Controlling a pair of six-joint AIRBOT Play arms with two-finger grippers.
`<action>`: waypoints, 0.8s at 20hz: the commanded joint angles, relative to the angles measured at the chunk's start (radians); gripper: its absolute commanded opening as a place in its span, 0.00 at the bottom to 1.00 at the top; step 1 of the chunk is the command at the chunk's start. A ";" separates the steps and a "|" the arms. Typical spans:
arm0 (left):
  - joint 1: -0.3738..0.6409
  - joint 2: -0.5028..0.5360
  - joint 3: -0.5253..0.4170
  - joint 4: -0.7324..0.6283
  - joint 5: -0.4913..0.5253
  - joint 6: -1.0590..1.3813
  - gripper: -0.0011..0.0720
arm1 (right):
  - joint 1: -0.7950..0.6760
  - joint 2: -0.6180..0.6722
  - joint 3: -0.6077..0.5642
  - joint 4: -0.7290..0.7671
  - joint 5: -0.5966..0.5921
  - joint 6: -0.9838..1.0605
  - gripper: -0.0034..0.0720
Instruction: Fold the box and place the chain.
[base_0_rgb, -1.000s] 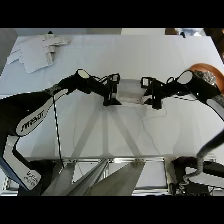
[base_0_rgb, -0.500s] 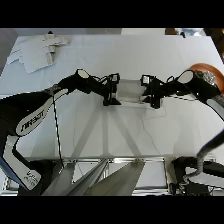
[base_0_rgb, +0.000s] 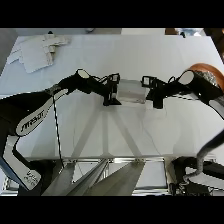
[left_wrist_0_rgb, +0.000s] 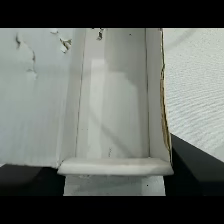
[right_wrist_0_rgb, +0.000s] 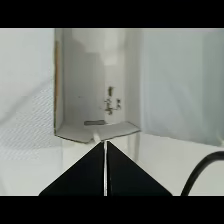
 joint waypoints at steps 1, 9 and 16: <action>0.000 0.000 0.000 0.000 -0.002 0.000 0.55 | 0.000 0.075 0.000 -0.034 -0.045 0.123 0.06; 0.000 0.000 0.000 0.000 -0.002 0.000 0.55 | -0.212 0.235 0.000 -0.156 -0.031 0.654 0.06; 0.000 0.000 0.000 0.000 -0.002 0.000 0.55 | -0.416 0.194 -0.016 -0.190 0.177 0.973 0.06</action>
